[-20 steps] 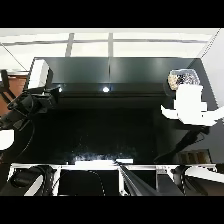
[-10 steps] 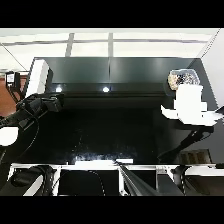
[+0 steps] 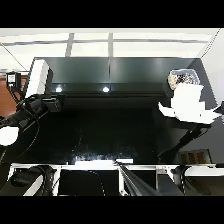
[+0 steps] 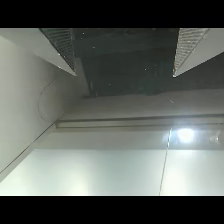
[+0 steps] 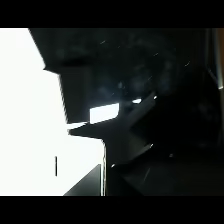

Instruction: Fold the box and place the chain.

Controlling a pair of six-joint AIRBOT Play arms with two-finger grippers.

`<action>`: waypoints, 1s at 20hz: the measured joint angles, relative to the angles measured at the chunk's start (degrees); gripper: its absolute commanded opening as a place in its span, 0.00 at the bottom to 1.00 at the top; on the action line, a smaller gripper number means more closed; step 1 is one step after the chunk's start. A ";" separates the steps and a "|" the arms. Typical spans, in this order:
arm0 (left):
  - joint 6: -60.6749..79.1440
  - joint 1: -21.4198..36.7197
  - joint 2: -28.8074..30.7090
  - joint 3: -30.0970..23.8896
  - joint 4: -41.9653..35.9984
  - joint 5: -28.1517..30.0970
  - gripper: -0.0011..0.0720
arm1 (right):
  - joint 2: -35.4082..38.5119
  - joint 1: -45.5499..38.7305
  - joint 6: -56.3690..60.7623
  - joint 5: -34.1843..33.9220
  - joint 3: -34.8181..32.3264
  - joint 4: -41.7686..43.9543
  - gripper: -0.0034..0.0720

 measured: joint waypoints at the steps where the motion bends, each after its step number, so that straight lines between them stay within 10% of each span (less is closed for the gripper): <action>1: 0.00 0.02 0.00 0.00 -0.04 -0.13 0.99 | 0.55 0.04 -0.15 1.09 -0.28 0.66 0.07; 12: 1.07 -4.07 -2.97 0.00 -4.13 -4.68 0.96 | 19.19 9.79 -3.10 0.90 -22.97 21.00 0.07; 20: 5.55 -10.86 -16.92 2.73 -13.99 -6.38 0.96 | 34.75 39.04 -4.04 -18.64 -43.89 36.26 0.07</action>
